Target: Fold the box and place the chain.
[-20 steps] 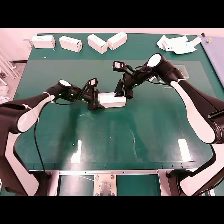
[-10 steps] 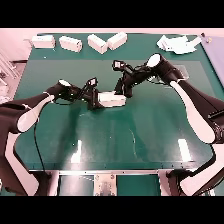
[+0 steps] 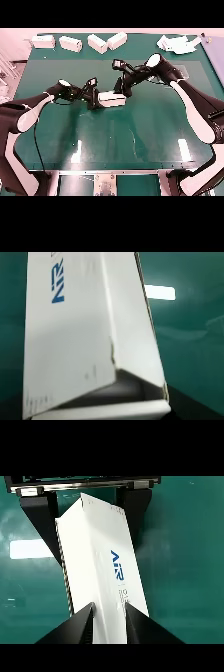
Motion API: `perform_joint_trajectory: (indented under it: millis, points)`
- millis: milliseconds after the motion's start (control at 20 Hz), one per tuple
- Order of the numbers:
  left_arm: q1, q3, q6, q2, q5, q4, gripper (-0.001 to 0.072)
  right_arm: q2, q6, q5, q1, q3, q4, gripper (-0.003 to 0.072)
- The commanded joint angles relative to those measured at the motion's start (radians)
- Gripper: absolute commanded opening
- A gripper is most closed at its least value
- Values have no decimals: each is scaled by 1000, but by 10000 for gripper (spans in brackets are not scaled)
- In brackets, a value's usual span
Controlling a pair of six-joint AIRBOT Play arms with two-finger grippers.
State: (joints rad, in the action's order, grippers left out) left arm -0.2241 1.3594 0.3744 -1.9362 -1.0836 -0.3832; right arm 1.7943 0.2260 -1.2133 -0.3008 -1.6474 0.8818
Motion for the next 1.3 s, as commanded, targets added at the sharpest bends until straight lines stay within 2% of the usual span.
perform_joint_trajectory:
  millis: [0, 350, 600, 700, 750, 800, 900, 950, 1000, 1150, 1250]
  points:
    - [-1, 0, 0, 0, 2, -1, 634, 11, 1, 10, -3, 0, -7, 231]
    - [-1, 0, 0, 0, 2, -1, 634, 31, 2, 10, -4, 0, -9, 231]
    - [0, 0, 0, 0, 2, -1, 635, 31, 51, -168, -3, 0, -10, 217]
    - [-1, 0, 0, 0, 2, -1, 634, 31, 53, -194, -3, 13, -10, 80]
    - [-1, 0, 0, 0, 2, -1, 635, 31, 53, -194, -3, 23, -10, 84]
    - [0, 0, 0, 0, 2, -1, 634, 31, 54, -194, -3, 31, -14, 136]
    - [0, 0, 0, 0, 2, -1, 635, 31, 52, -194, 6, 42, -64, 173]
    - [0, 0, 0, 0, 2, -1, 634, 31, 52, -194, 14, 45, -92, 281]
    - [0, 0, 0, 0, 2, -1, 634, 31, 47, -194, 24, 46, -113, 346]
    - [-1, 0, 0, 0, 2, -1, 635, 31, 42, -194, 50, 48, -158, 378]
    - [0, 0, 0, 0, 2, -1, 634, 31, 38, -195, 69, 49, -215, 368]
